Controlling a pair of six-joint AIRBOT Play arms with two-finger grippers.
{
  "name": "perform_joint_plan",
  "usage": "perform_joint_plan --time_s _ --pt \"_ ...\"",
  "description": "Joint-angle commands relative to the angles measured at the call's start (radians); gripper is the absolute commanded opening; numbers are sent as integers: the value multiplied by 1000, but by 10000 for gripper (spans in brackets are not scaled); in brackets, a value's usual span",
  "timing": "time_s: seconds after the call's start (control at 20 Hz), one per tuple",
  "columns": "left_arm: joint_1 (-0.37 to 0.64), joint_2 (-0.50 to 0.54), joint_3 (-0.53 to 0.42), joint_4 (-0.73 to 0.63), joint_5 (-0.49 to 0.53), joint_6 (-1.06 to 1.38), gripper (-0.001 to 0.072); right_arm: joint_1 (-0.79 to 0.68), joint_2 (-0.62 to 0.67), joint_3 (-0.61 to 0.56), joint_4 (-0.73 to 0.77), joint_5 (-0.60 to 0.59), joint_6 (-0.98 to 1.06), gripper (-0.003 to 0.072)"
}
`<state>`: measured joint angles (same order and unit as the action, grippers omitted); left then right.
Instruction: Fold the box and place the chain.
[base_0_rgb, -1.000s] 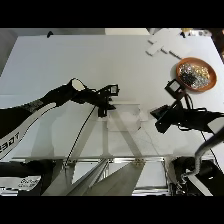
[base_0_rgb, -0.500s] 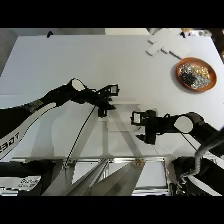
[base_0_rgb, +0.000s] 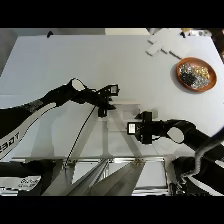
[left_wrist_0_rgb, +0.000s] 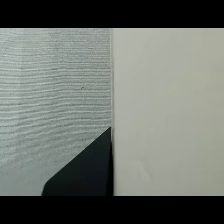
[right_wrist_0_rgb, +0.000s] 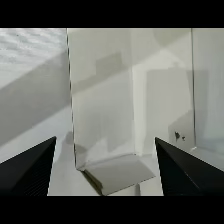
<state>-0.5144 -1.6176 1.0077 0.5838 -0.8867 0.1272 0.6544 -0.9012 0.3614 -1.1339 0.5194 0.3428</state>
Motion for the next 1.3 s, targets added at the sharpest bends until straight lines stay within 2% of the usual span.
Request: perform_joint_plan --time_s 0.0,0.2,0.4,0.8,1.05,1.25 --pt "0 0 1 0 0 0 10 24 -1 -23 -19 -72 27 688" --pt "0 0 1 0 0 0 10 24 -35 -40 -19 -114 63 687" --pt "0 0 1 0 0 0 10 13 -40 -40 -18 -219 109 688" --pt "0 0 1 0 0 0 10 -38 30 -30 -17 -210 109 688" --pt "0 0 1 0 0 0 10 -100 37 -3 -9 -114 166 688" --pt "0 0 1 0 0 0 10 -133 37 40 -10 -108 146 689"
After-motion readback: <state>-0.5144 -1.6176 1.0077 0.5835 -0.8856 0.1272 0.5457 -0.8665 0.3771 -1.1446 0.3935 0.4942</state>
